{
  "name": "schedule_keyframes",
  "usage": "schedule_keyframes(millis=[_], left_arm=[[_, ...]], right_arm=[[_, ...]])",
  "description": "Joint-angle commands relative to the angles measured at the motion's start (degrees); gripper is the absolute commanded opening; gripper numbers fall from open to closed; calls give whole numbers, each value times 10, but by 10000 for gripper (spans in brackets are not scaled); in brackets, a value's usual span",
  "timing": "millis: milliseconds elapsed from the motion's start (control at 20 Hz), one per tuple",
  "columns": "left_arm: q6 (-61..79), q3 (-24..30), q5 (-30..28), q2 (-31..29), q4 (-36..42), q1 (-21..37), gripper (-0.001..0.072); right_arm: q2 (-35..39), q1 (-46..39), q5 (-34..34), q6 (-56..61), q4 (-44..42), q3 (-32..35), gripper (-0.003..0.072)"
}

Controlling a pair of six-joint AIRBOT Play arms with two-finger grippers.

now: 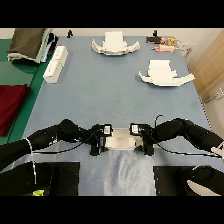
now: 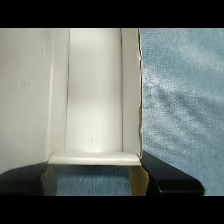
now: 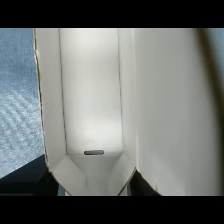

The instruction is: Fold the box.

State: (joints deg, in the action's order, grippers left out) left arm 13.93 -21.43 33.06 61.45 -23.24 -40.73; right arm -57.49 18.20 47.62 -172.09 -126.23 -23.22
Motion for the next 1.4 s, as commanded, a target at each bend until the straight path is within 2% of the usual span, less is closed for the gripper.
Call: schedule_keyframes(millis=[0, 1250, 1300, 1350], left_arm=[[0, 0, 0, 0, 0, 0, 522], [0, 0, 0, 0, 0, 0, 522], [0, 0, 0, 0, 0, 0, 522], [0, -1, 0, 0, 0, 0, 522]], right_arm=[[0, 0, 0, 0, 0, 0, 503], [1, 0, 0, 0, -2, 0, 509], [0, 0, 0, 3, -2, 0, 568], [1, 0, 0, 8, -2, 0, 710]])
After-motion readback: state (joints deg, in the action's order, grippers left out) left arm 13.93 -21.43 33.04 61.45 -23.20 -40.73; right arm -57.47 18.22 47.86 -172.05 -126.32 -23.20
